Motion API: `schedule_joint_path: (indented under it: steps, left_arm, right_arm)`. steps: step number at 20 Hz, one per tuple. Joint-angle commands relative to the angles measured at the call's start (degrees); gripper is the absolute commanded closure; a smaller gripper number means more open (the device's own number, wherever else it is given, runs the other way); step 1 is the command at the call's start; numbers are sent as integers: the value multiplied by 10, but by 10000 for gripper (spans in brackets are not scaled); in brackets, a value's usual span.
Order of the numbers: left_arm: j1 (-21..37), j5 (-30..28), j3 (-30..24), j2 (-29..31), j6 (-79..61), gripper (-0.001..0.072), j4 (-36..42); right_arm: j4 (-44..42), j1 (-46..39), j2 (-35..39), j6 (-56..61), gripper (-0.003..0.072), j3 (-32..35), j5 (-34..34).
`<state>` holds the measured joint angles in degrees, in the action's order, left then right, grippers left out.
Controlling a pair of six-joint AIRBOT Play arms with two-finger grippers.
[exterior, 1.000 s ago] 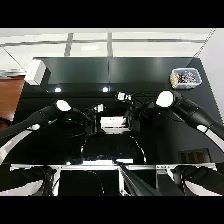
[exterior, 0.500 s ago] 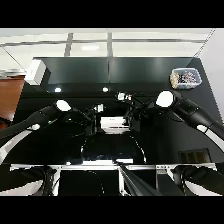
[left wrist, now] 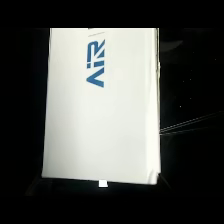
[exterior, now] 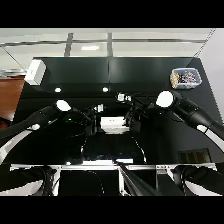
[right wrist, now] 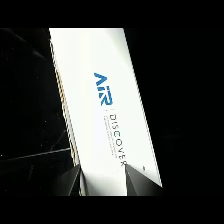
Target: Fold the box and place the chain.
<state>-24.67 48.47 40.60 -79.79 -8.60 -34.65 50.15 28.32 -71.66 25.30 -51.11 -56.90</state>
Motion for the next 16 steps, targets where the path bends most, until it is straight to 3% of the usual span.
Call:
schedule_joint_path:
  steps: [1, 2, 3, 16]
  left_arm:
    - [0, 0, 0, 0, 0, 320, 0]
    - [0, 0, 0, 0, 0, 320, 0]
    - [0, 0, 0, 0, 0, 320, 0]
    - [0, 0, 0, 0, 0, 320, 0]
  right_arm:
    - [1, 0, 0, 0, 369, 2, 0]
    - [0, 0, 0, 0, 271, 3, 3]
    - [0, 0, 0, 0, 245, 4, 5]
    - [-2, 0, 0, 2, 245, 16, 3]
